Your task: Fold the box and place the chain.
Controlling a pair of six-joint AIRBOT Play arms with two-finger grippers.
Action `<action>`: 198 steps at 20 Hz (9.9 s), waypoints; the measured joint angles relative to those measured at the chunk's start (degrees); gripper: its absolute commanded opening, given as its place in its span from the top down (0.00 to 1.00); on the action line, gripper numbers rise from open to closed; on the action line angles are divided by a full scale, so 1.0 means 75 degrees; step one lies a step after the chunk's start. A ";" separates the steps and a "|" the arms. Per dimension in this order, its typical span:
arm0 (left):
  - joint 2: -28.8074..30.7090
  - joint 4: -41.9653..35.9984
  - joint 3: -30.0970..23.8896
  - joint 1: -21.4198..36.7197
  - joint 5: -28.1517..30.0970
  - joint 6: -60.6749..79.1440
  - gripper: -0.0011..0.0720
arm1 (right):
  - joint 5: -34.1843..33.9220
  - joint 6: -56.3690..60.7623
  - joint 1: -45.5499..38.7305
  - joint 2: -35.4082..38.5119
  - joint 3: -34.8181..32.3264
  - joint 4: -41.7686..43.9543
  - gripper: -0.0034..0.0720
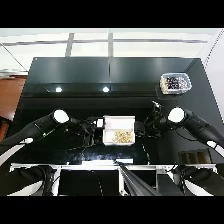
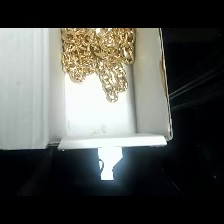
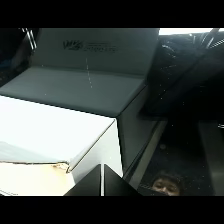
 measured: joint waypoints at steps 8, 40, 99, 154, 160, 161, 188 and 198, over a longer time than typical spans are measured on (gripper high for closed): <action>0.0000 -0.0157 0.0000 -0.0012 -0.0111 -0.0047 0.01 | 0.0020 -0.0003 0.0000 0.0000 0.0000 0.0003 0.93; 0.0003 0.0105 0.0003 -0.0131 0.0423 -0.0825 0.33 | 0.0542 -0.0271 -0.0411 0.0015 0.0289 -0.0554 0.92; -0.0119 0.0519 0.0009 0.0280 0.0195 -0.0175 0.33 | 0.1349 -0.7207 0.1918 -0.0804 0.3016 -0.1862 0.55; -0.0119 0.0527 0.0009 0.0280 0.0216 -0.0166 0.33 | 0.0484 -0.7536 0.2034 -0.0804 0.2532 -0.1536 0.55; -0.0119 0.0527 0.0009 0.0280 0.0219 -0.0169 0.33 | 0.0475 -0.7504 0.2043 -0.0804 0.2457 -0.1530 0.55; -0.0119 0.0525 0.0009 0.0280 0.0219 -0.0169 0.33 | 0.0466 -0.7487 0.2043 -0.0804 0.2433 -0.1507 0.55; -0.0119 0.0530 0.0009 0.0280 0.0213 -0.0172 0.33 | 0.0597 -0.7344 0.2057 -0.0985 0.2375 -0.1373 0.55; -0.0122 0.0510 0.0009 0.0274 0.0210 -0.0172 0.33 | 0.0764 -0.6983 0.2060 -0.0985 0.2378 -0.1626 0.55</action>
